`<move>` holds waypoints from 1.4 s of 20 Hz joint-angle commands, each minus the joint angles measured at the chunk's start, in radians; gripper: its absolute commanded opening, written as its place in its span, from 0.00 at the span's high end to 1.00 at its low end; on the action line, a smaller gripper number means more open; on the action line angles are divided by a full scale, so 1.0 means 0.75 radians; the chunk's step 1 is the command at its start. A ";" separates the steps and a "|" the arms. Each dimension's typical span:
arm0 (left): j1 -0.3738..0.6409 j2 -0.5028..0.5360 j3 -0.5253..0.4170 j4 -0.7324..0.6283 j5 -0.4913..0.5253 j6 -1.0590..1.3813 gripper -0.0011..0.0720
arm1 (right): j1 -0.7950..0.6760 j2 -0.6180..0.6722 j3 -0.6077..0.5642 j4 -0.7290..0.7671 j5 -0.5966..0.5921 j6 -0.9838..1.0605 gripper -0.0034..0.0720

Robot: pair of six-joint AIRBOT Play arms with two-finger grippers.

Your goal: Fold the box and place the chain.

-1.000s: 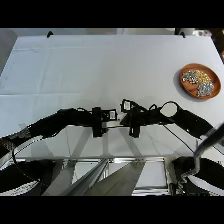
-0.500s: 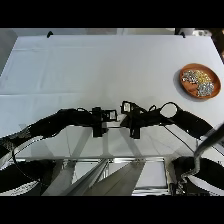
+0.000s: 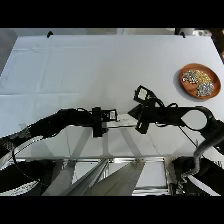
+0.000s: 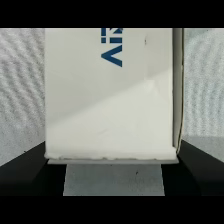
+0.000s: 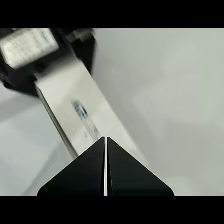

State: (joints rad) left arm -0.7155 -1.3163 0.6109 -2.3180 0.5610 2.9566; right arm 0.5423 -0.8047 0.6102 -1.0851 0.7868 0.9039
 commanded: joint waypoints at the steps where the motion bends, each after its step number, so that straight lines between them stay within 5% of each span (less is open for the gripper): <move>1: 0.001 0.000 -0.001 0.001 0.001 0.001 0.79 | -0.001 0.062 0.002 -0.827 0.435 1.140 0.94; 5: -0.005 -0.002 -0.001 -0.035 -0.016 0.001 0.79 | 0.000 0.062 0.002 -0.943 0.807 1.285 0.94; 11: -0.020 0.001 -0.001 -0.028 0.016 -0.008 0.79 | 0.000 0.062 0.002 -0.892 0.734 1.348 0.94; 13: -0.010 0.015 -0.001 -0.019 0.020 -0.087 0.97 | 0.000 0.062 0.003 -0.888 0.671 1.347 0.94; 15: 0.039 0.062 -0.001 0.032 -0.012 -0.256 0.97 | 0.000 0.062 0.003 -0.886 0.640 1.347 0.94; 22: 0.609 0.303 -0.001 0.397 -0.012 -0.858 0.97 | 0.000 0.062 0.003 -0.885 0.638 1.347 0.94; 28: 1.166 0.322 -0.002 0.728 0.098 -1.195 0.97 | 0.000 0.062 0.003 -0.885 0.639 1.347 0.94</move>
